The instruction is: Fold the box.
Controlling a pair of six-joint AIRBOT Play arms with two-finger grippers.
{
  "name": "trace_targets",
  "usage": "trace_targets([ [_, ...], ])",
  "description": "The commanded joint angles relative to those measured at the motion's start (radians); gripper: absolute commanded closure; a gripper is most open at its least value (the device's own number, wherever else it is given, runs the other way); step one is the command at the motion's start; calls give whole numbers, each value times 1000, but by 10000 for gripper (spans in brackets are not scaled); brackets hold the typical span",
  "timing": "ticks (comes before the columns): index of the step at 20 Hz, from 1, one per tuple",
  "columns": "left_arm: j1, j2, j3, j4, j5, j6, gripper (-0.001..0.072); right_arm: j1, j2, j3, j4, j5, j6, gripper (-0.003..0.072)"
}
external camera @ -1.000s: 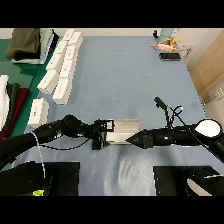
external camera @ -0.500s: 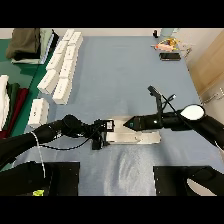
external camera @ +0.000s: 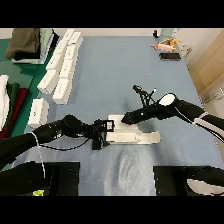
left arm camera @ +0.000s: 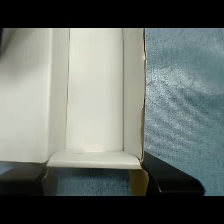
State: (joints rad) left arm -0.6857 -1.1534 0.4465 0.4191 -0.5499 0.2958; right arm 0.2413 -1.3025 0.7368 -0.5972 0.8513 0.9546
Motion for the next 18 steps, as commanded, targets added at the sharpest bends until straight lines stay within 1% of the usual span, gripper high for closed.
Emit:
trace_targets([
  [1,0,0,1,0,0,1,245,39,-64,5,-14,-5,-70,523],
  [6,0,0,1,0,0,1,245,60,-55,8,-17,-15,-93,523],
  [10,0,0,1,0,0,1,244,60,9,8,-18,-15,-93,523],
  [12,0,0,1,0,0,1,245,59,80,8,-21,-4,-92,523],
  [14,0,0,1,0,0,0,244,59,176,8,-56,42,-92,523],
  [16,0,0,1,0,0,1,245,60,286,7,-136,119,-92,522],
  [18,0,0,1,0,0,0,245,60,397,2,-217,232,-110,523],
])
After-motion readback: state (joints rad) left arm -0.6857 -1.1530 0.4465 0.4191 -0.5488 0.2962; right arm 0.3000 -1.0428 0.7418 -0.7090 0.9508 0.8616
